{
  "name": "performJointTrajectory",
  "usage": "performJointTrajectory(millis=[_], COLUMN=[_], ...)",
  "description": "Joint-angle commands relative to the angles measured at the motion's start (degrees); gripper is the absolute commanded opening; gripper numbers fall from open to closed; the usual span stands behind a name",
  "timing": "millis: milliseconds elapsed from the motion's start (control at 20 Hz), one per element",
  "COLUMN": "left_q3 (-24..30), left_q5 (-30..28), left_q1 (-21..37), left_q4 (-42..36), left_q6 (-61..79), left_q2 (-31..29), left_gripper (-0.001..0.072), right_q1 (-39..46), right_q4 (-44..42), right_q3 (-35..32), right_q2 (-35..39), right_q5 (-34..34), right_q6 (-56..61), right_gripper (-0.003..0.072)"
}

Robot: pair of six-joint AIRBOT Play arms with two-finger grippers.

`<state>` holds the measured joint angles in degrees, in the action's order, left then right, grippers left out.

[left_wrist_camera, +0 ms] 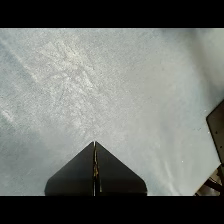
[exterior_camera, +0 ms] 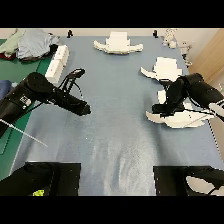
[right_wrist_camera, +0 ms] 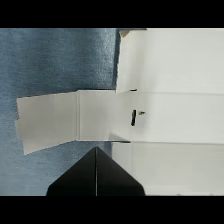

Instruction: Fold the box.

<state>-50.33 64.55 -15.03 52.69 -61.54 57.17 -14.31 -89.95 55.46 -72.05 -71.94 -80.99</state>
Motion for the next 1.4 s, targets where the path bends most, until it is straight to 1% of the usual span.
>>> performJointTrajectory(millis=[0, 550, 600, 700, 850, 900, 950, 1000, 1100, 1150, 1200, 1250, 1300, 1350], left_q3=[0.02, 0.02, 0.02, 0.02, 0.02, 0.02, 0.02, 0.02, 0.02, 0.02, 0.0, 0.0, 0.0, 0.0], left_q5=[-0.02, -0.02, -0.02, -0.02, -0.42, -1.4, -2.67, -4.0, -7.41, -8.2, -8.17, -8.26, -8.41, -9.38], left_q1=[0.02, 0.0, 0.0, 0.0, 0.0, 0.0, 0.0, 0.0, 0.0, 0.02, 0.0, 0.0, 0.0, 0.0], left_q4=[0.02, 0.02, 0.02, 0.02, -0.2, -0.42, -0.44, -0.42, -1.33, -2.47, -4.13, -5.51, -6.95, -8.44], left_q6=[0.02, 0.02, 0.02, 0.02, 0.02, 0.02, 0.02, 0.02, 0.0, 0.0, 0.0, 0.0, 0.0, 0.0], left_q2=[0.0, 0.0, 0.02, 0.0, 0.02, 0.0, 0.0, 0.02, 0.02, 0.0, 0.0, 0.02, 0.0, 0.02], left_gripper=[0.0016, 0.0016, 0.0016, 0.0016, 0.0016, 0.0016, 0.0016, 0.0016, 0.0016, 0.0016, 0.0016, 0.0016, 0.0016, 0.0016], right_q1=[0.04, 0.02, 0.02, 0.02, 0.02, 0.02, 0.11, 1.11, 7.34, 11.78, 17.31, 22.93, 29.27, 35.1], right_q4=[0.0, -0.07, -0.52, -3.3, -14.45, -16.31, -15.72, -13.27, -7.34, -5.18, -3.48, -2.8, -2.82, -2.86], right_q3=[0.04, 0.04, 0.04, 0.04, 0.04, 0.07, 0.37, 1.79, 8.48, 12.44, 16.68, 20.33, 23.61, 25.92], right_q2=[-0.02, -0.02, -0.02, -0.02, -0.04, -0.07, -0.09, -0.15, -0.94, -1.62, -2.51, -3.54, -5.01, -6.6], right_q5=[0.0, 0.09, 1.29, 3.28, 2.49, 2.54, 2.16, 1.36, -3.21, -5.57, -7.37, -8.26, -8.59, -8.76], right_q6=[0.0, 0.04, 0.0, 0.04, 0.74, 3.96, 7.19, 7.76, 7.63, 7.08, 5.11, 2.05, -1.22, -3.67], right_gripper=[0.0007, 0.0007, 0.0007, 0.0008, 0.0008, 0.0007, 0.0007, 0.0007, 0.0008, 0.0027, 0.0099, 0.0111, 0.02, 0.0347])
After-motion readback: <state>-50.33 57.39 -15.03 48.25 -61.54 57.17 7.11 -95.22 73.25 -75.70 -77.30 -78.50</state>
